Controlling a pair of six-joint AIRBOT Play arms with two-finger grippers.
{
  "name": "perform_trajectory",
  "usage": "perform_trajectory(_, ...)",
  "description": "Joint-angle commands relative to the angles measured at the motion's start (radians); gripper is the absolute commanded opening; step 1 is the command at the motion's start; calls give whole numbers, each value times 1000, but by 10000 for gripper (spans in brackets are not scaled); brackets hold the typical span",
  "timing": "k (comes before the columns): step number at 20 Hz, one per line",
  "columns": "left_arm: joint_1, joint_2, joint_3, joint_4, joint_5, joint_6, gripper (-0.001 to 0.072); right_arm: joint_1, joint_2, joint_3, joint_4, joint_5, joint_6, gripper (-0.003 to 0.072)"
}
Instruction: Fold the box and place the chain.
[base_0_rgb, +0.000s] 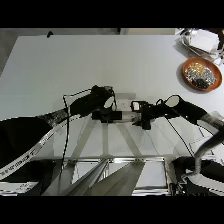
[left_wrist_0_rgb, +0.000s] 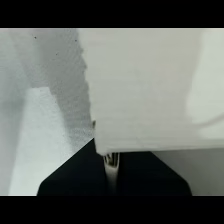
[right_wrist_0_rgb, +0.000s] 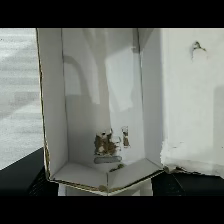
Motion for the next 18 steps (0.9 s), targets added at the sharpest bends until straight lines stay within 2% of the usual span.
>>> perform_trajectory(1,2,5,1,2,0,4,14,0,1,1,-1,-1,-3,296)
perform_trajectory(2,6,10,1,-1,-5,8,16,0,1,1,-1,-1,-3,296)
perform_trajectory(3,13,19,1,-3,-13,19,49,0,1,1,-1,-1,-3,296)
perform_trajectory(4,16,31,0,-2,-23,47,135,0,1,1,-1,-1,-3,296)
perform_trajectory(5,21,45,0,-2,-31,85,296,0,1,1,-1,-1,-3,296)
perform_trajectory(6,27,60,0,-2,-27,103,398,0,1,1,-1,-1,-3,296)
perform_trajectory(10,51,113,0,-6,-32,180,417,0,1,1,-1,-1,-3,296)
perform_trajectory(11,58,128,0,-11,-37,221,449,0,1,1,-1,-1,-3,296)
perform_trajectory(12,66,149,0,-21,-37,279,621,0,1,1,-1,-1,-3,296)
perform_trajectory(13,80,179,0,-26,-34,345,697,0,1,1,-1,-1,-3,296)
perform_trajectory(16,139,293,-1,-24,-32,646,698,0,1,1,-1,-1,-3,296)
perform_trajectory(18,190,371,-14,-54,-42,947,699,0,1,1,-1,-1,-3,296)
